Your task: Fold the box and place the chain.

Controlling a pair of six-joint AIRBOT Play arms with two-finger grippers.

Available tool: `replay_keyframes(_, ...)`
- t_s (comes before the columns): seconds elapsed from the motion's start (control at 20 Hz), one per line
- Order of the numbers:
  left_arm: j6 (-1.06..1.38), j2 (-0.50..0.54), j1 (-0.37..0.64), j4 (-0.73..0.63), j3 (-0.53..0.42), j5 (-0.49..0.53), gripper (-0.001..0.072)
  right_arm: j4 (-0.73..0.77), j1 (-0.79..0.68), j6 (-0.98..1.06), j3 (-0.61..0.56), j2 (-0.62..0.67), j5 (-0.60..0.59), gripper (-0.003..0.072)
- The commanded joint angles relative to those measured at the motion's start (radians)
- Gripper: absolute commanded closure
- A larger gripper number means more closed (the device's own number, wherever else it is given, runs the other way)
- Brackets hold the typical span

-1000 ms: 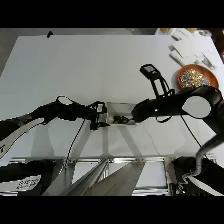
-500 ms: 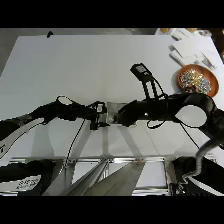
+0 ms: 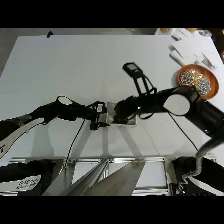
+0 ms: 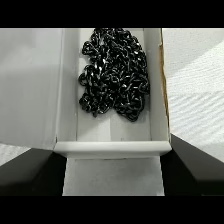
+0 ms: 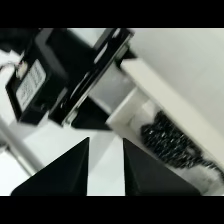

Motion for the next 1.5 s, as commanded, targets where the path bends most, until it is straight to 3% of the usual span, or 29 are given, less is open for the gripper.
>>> replay_keyframes(0.0,0.0,0.0,0.0,0.0,0.0,0.001,0.0639,-0.051,-0.12,-0.034,0.086,-0.008,0.016,0.0571)
replay_keyframes(0.05,0.0,0.0,0.0,0.0,0.0,0.001,0.0639,-0.097,-0.169,-0.033,0.091,-0.008,0.009,0.065)
replay_keyframes(0.1,0.0,0.0,0.0,0.0,0.0,0.001,0.0639,-0.159,-0.221,-0.03,0.09,-0.013,0.012,0.0669)
replay_keyframes(0.35,0.0,0.0,0.0,0.0,0.0,0.001,0.0639,-0.428,-0.404,0.043,0.058,-0.114,0.136,0.0667)
replay_keyframes(0.4,0.0,0.0,0.0,0.0,0.0,0.0,0.0639,-0.438,-0.424,0.052,0.031,-0.136,0.144,0.0597)
replay_keyframes(0.45,0.0,0.0,0.0,0.0,0.0,0.0,0.0639,-0.44,-0.436,0.067,0.003,-0.156,0.148,0.0431)
replay_keyframes(0.5,0.0,0.0,0.0,0.0,0.0,0.0,0.0639,-0.44,-0.438,0.067,-0.03,-0.174,0.136,0.0348)
replay_keyframes(0.7,0.0,0.0,0.0,0.0,0.0,0.0,0.0639,-0.439,-0.438,0.117,-0.108,-0.238,0.074,0.0349)
replay_keyframes(1.25,0.0,0.0,0.0,0.0,0.0,0.0,0.0639,-0.398,-0.431,0.171,-0.117,-0.308,0.026,0.0353)
replay_keyframes(1.45,0.0,0.0,0.0,0.0,0.0,0.0,0.0639,-0.398,-0.431,0.171,-0.117,-0.336,0.031,0.0401)
